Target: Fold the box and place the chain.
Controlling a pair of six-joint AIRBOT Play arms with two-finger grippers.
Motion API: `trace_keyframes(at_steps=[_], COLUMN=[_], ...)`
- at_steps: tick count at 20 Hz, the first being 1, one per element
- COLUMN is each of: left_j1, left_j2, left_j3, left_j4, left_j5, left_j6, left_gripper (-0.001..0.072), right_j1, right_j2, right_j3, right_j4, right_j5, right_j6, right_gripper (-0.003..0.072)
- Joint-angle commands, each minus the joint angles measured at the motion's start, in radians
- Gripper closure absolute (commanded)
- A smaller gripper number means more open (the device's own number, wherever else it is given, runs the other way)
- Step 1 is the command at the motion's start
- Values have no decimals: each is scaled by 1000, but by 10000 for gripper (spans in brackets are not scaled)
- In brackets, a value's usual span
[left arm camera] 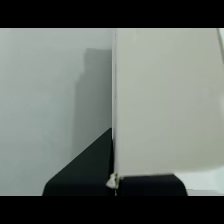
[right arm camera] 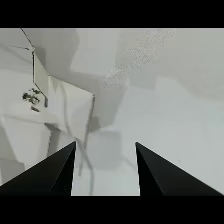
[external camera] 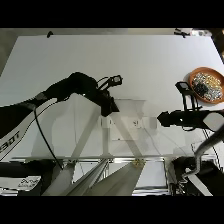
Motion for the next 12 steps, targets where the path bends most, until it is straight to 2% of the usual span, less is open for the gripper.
trace_keyframes(at_steps=[1, 3, 5, 6, 9, 12], left_j1=[-9, -31, -63, -84, -156, -199], left_j2=[146, 220, 235, 234, 233, 208], left_j3=[-170, -234, -243, -244, -246, -249], left_j4=[10, 15, 9, 2, -18, -21], left_j5=[-105, -180, -213, -267, -477, -549], left_j6=[84, 86, 86, 86, 86, 86], left_gripper=[717, 715, 715, 716, 716, 716], right_j1=[0, 0, 0, 0, 0, 0], right_j2=[190, 296, 375, 399, 423, 423], right_j3=[8, 8, 7, 7, 7, 7], right_j4=[-47, -40, -39, -38, -35, -35], right_j5=[114, 111, 113, 116, 139, 142], right_j6=[-4, -3, 2, 8, 9, 8], right_gripper=[267, 268, 270, 275, 277, 277])
